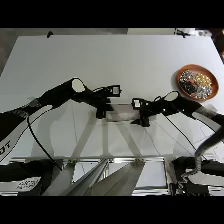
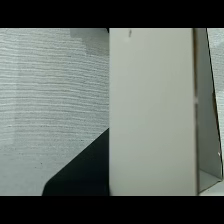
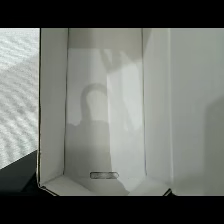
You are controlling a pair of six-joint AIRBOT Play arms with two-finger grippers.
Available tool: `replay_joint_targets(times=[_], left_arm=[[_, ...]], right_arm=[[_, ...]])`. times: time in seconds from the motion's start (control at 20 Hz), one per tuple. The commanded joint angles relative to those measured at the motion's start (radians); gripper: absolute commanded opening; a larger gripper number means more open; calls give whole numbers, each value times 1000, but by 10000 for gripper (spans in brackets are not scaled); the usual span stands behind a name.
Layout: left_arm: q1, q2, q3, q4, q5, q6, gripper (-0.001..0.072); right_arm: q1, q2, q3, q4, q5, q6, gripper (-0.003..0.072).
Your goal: Fold the box and place the chain.
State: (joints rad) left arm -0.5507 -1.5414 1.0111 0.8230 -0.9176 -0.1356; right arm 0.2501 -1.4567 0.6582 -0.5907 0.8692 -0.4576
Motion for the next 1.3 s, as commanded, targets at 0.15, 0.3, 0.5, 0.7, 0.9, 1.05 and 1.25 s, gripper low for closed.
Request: replay_joint_targets(times=[0.15, 0.3, 0.5, 0.7, 0.9, 1.05, 1.25], left_arm=[[0, 1, 0, 1, 0, 0, 9], [0, 1, 0, 1, 0, 0, 9], [0, 1, 0, 1, 0, 0, 9], [0, 1, 0, 1, 0, 0, 9], [0, 1, 0, 1, 1, 0, 9], [0, 1, 0, 1, 0, 0, 9], [0, 1, 0, 1, 1, 0, 9]], right_arm=[[-1, -1, 0, -12, -6, 0, 533], [-1, -1, 0, -11, -6, 0, 533], [-1, -1, 0, -11, -5, 4, 534], [-1, -1, 0, -11, 6, 4, 534], [-1, -1, 0, -11, 6, 4, 534], [-1, -1, 0, -11, 6, 4, 534], [-1, -1, 0, -11, 6, 4, 534]])
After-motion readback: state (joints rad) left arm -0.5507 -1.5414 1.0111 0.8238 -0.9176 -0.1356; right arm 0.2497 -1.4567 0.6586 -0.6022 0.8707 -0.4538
